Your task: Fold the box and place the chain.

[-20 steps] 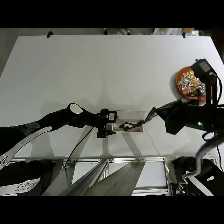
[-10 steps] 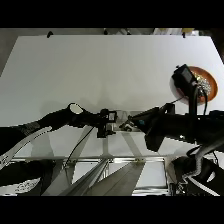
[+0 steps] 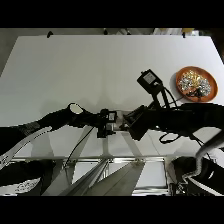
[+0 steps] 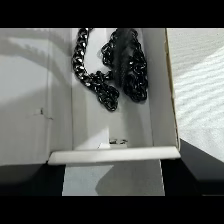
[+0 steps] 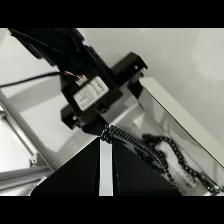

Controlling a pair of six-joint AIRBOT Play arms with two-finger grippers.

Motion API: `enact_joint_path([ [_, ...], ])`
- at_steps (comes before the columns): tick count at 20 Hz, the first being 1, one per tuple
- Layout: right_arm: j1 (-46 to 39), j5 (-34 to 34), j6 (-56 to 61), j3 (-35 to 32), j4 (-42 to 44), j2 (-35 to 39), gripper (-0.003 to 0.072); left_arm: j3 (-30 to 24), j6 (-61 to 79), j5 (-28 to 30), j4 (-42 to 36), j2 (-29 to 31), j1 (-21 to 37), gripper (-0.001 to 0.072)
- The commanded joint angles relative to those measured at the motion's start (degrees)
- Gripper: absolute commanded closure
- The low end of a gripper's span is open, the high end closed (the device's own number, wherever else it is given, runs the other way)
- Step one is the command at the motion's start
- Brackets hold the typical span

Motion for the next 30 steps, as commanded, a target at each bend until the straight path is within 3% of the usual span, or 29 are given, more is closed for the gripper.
enact_joint_path([
  [1,0.1,0.0,3.2,-1.2,-2.2,-3.7,0.0667,0.0,0.0,0.0,0.0,0.0,0.0,0.0376],
  [6,0.1,-3.1,4.5,-5.5,-3.2,-7.5,0.0667,0.0,0.0,0.0,0.0,0.0,0.0,0.0376],
  [14,0.1,-3.2,4.3,-5.9,-2.4,-16.6,0.0667,0.0,0.0,0.0,0.0,0.0,0.0,0.0376],
  [15,0.1,-3.2,4.1,-5.9,-1.8,-16.8,0.0650,0.0,0.0,0.0,0.0,0.0,0.0,0.0376],
  [17,0.1,-2.7,3.0,-5.7,0.1,-16.3,0.0484,0.0,0.0,0.0,0.0,0.0,0.0,0.0376],
  [20,0.1,2.3,-0.5,-2.4,-0.3,-14.1,0.0485,0.0,0.0,0.0,0.0,0.0,0.0,0.0376],
  [24,-2.8,12.3,-3.1,2.1,-7.8,-6.6,0.0490,0.0,0.0,0.0,0.0,0.0,0.0,0.0376],
  [28,-15.8,27.6,-24.0,2.0,-7.6,-2.1,0.0579,0.0,0.0,0.0,0.0,0.0,0.0,0.0376],
  [30,-22.7,29.0,-36.8,0.6,-6.6,-2.1,0.0579,0.0,0.0,0.0,0.0,0.0,0.0,0.0376],
])
